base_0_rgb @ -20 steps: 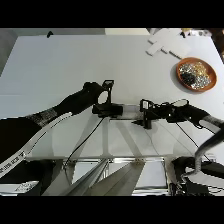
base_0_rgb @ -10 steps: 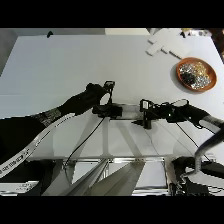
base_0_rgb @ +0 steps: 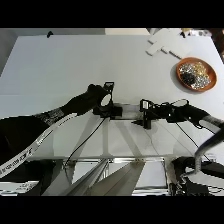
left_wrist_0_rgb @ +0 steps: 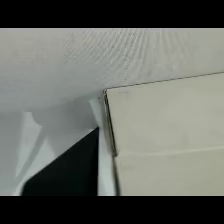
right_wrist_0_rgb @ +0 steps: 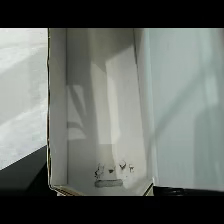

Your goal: Fold the box and place the chain.

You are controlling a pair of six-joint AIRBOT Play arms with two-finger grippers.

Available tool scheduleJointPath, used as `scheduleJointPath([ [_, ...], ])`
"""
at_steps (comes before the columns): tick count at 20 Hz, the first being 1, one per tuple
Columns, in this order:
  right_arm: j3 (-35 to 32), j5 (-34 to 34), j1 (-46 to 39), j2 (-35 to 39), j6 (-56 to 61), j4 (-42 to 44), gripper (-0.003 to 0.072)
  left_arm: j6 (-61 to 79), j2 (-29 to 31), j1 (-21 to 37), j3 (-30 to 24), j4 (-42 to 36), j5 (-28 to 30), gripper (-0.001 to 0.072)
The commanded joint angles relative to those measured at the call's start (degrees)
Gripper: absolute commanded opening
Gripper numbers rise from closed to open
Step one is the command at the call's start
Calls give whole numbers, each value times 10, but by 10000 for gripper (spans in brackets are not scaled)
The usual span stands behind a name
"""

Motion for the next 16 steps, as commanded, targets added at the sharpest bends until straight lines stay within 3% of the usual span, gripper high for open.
scheduleJointPath([
  [1, 0, 0, 0, 0, 0, 0, 457, 0, 0, 0, 0, 2, -3, 2],
  [6, 0, 0, 0, 0, 0, 0, 457, 1, 0, 0, 0, 2, -8, 15],
  [7, 0, 0, 0, 0, 0, 0, 457, 3, 0, 0, 0, 2, -8, 92],
  [9, 0, 0, 0, 0, 0, 0, 457, 10, 1, 0, 12, 5, -19, 395],
  [13, 0, 0, 0, 0, 0, 0, 457, 22, 0, 0, 63, 38, -46, 388],
  [16, 0, 0, 0, 0, 0, 0, 457, 22, -7, 0, 66, 47, -92, 387],
])
